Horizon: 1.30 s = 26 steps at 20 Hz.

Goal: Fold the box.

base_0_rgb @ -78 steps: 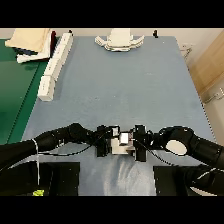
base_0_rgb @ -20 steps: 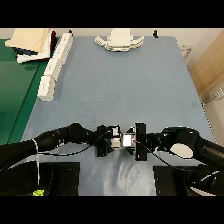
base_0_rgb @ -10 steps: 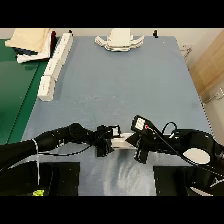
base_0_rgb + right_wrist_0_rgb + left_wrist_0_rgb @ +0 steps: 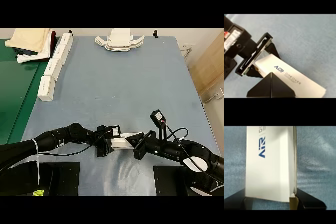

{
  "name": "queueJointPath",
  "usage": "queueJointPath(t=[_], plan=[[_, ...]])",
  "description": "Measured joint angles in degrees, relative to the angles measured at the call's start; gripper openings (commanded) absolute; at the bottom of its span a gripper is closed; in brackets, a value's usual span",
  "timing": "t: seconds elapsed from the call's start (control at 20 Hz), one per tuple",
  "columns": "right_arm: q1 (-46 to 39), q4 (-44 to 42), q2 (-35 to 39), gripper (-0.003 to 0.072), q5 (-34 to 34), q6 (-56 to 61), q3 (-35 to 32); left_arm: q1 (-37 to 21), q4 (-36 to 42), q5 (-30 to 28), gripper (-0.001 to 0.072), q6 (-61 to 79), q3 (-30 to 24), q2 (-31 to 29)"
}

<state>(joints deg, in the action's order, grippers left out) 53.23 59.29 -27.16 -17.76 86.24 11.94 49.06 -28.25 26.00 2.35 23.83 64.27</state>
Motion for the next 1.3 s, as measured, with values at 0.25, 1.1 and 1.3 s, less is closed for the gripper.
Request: queueJointPath(t=[0.25, 1.1, 1.3], plan=[[0.1, -2.7, 1.2, 0.0004, 2.5, 1.4, -3.0, 0.0, 0.0, 0.0, 0.0456, 0.0, 0.0, 0.0], [0.5, -5.9, 1.2, 0.0004, 5.1, 1.7, -8.6, 0.0, 0.0, 0.0, 0.0456, 0.0, 0.0, 0.0], [0.5, -6.4, -1.0, 0.0004, 4.7, 1.6, -8.6, 0.0, 0.0, 0.0, 0.0456, 0.0, 0.0, 0.0]])
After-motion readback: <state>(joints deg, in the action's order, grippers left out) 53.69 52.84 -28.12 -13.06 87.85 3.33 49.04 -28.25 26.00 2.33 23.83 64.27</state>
